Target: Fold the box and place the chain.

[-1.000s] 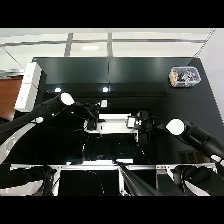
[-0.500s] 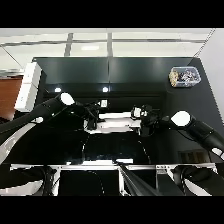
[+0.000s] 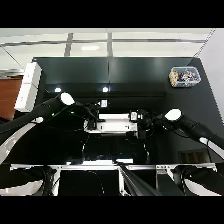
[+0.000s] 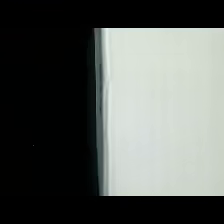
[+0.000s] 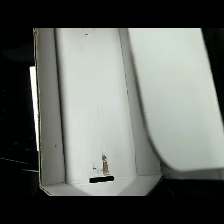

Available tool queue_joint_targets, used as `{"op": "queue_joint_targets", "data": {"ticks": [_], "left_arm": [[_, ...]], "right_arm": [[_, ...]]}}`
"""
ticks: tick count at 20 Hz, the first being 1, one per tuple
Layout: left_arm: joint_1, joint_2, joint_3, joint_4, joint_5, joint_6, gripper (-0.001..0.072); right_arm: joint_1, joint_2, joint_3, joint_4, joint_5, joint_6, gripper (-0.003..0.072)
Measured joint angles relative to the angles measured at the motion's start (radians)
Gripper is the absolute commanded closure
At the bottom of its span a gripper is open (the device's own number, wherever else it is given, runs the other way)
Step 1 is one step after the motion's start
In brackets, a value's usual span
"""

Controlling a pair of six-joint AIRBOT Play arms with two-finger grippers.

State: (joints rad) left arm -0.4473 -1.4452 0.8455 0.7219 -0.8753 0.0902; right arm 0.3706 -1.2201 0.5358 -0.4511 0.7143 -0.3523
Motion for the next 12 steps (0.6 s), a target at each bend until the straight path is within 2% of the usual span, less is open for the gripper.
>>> {"op": "queue_joint_targets", "data": {"ticks": [6, 12], "left_arm": [[0.0, 0.0, 0.0, 0.0, -0.001, 0.0, 0.0682], [0.0, 0.0, 0.0, -0.002, -0.003, -0.005, 0.0682]], "right_arm": [[0.0, -0.039, 0.011, -0.019, 0.021, -0.024, -0.0019], [0.0, -0.07, 0.042, -0.054, 0.025, 0.043, -0.0019]]}}
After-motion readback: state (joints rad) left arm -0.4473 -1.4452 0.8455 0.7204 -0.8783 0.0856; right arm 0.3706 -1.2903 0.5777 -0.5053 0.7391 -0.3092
